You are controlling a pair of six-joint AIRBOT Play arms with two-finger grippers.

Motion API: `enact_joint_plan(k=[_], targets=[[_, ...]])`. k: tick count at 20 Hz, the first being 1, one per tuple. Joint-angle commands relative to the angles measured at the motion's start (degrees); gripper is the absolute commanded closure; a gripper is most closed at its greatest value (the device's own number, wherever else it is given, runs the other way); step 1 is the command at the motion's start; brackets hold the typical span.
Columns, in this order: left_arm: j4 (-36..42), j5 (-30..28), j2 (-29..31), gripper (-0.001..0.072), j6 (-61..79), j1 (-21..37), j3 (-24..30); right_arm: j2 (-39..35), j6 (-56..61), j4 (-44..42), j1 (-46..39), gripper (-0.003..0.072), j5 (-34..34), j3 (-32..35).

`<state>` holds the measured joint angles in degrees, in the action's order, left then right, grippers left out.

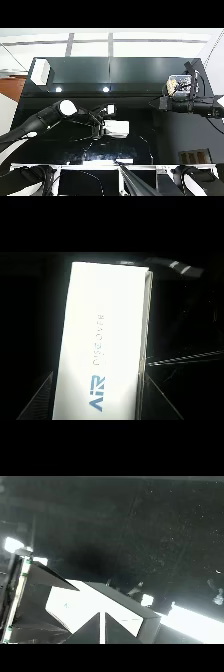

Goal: Fold the box and place the chain.

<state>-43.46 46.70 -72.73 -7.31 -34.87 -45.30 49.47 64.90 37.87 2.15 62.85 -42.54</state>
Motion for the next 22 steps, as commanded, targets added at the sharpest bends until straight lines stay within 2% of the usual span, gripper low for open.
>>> enact_joint_plan(k=[1,11,17,19,22], targets=[[0.5,-0.5,-1.2,-0.0005,0.3,-0.8,-0.4,0.0,0.0,0.3,0.0,0.0645,0.1,0.1],[0.7,-1.3,-3.0,-0.0006,0.2,-1.1,-0.5,0.0,0.0,1.4,0.0,0.0645,0.2,0.1],[-1.2,-4.1,-6.7,0.0003,-0.2,-5.2,-0.4,0.0,0.0,1.4,0.0,0.0645,-0.2,0.1],[-3.0,-3.8,-6.8,0.0206,-2.5,-5.6,-0.4,0.0,0.0,1.4,-0.1,0.0645,-0.7,0.1],[-7.1,-1.2,-6.2,0.0359,-12.1,-3.0,-1.3,0.0,0.0,1.4,-2.1,0.0645,-1.4,0.1]])
